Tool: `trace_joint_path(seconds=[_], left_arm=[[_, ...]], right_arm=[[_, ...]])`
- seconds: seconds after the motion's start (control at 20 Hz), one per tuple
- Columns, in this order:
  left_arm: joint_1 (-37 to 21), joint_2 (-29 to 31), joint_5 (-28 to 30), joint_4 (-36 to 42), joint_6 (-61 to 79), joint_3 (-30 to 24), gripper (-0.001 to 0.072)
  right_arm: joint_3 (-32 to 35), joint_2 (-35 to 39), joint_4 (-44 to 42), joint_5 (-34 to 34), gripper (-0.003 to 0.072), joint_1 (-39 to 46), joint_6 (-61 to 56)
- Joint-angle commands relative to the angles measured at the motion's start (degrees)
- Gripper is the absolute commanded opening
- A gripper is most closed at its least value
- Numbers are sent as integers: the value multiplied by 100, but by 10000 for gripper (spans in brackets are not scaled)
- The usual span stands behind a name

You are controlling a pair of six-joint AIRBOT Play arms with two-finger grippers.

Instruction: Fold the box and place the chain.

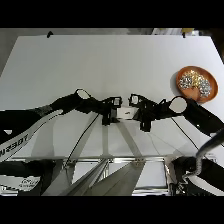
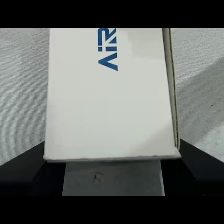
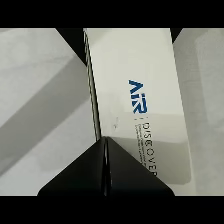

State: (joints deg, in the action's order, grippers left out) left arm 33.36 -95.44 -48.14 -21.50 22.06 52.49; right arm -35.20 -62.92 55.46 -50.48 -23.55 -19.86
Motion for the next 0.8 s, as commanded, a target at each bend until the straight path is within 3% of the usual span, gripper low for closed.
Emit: trace_joint_path(seconds=[0.0, 0.3, 0.6, 0.75], left_arm=[[-7, 4, -11, 4, 0, 4, 270], [-7, 4, -11, 4, 0, 4, 270], [-7, 4, -11, 4, 0, 4, 270], [-7, 4, -11, 4, 0, 4, 270]], right_arm=[[9, 138, 22, 177, 22, 0, -87], [9, 1394, 280, -87, 22, 778, -1497], [28, 1700, 2813, -1709, 21, 1991, -5003], [227, 1694, 3119, -2197, 21, 2514, -5711]])
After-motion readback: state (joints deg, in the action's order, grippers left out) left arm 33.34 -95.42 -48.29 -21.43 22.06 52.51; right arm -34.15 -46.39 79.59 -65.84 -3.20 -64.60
